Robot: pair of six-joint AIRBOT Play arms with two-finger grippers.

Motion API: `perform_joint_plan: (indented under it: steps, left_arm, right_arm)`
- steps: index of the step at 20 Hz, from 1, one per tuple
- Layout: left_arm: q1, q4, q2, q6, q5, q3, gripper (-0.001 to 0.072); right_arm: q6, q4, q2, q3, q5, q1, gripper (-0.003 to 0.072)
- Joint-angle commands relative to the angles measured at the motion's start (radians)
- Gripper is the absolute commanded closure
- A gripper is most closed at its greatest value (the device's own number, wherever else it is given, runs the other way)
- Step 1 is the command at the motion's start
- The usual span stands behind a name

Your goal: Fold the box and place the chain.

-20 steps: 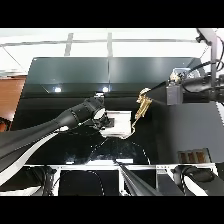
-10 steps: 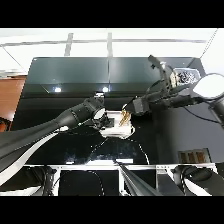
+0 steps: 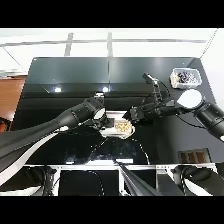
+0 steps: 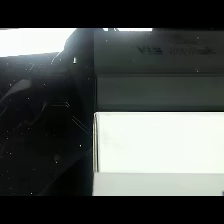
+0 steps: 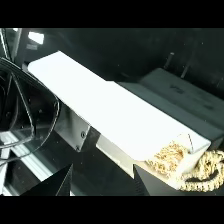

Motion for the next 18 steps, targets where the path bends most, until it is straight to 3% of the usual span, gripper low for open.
perform_joint_plan:
  steps: [1, 4, 6, 7, 9, 12, 14, 18]
  left_arm:
    - [0.001, 0.000, 0.000, 0.000, 0.000, 0.000, 0.0682]
    - [0.001, 0.000, 0.000, 0.000, 0.000, 0.000, 0.0682]
    - [0.001, 0.000, 0.000, 0.000, 0.000, 0.000, 0.0682]
    - [0.001, 0.000, 0.000, 0.000, 0.000, 0.000, 0.0682]
    - [0.001, 0.000, 0.000, 0.000, 0.000, 0.000, 0.0682]
    - [0.001, 0.000, 0.000, 0.000, -0.003, 0.000, 0.0682]
    - [0.001, 0.000, 0.000, 0.000, -0.003, 0.000, 0.0682]
    - [0.001, 0.000, 0.000, 0.000, -0.003, 0.000, 0.0682]
  right_arm:
    - [-0.040, -0.008, 0.019, 0.002, 0.140, -0.100, 0.0247]
    - [-0.122, -0.076, 0.082, -0.027, 0.234, -0.204, 0.0247]
    - [-0.268, -0.067, 0.115, -0.138, 0.166, -0.195, 0.0240]
    - [-0.342, -0.071, 0.115, -0.198, 0.087, -0.179, -0.0024]
    - [-0.506, -0.082, 0.114, -0.288, -0.106, -0.136, -0.0024]
    - [-0.889, -0.188, 0.114, -0.312, -0.253, -0.069, -0.0023]
    - [-1.115, -0.238, 0.099, -0.312, -0.303, -0.051, -0.0015]
    - [-1.221, -0.152, -0.005, -0.312, -0.316, -0.050, -0.0016]
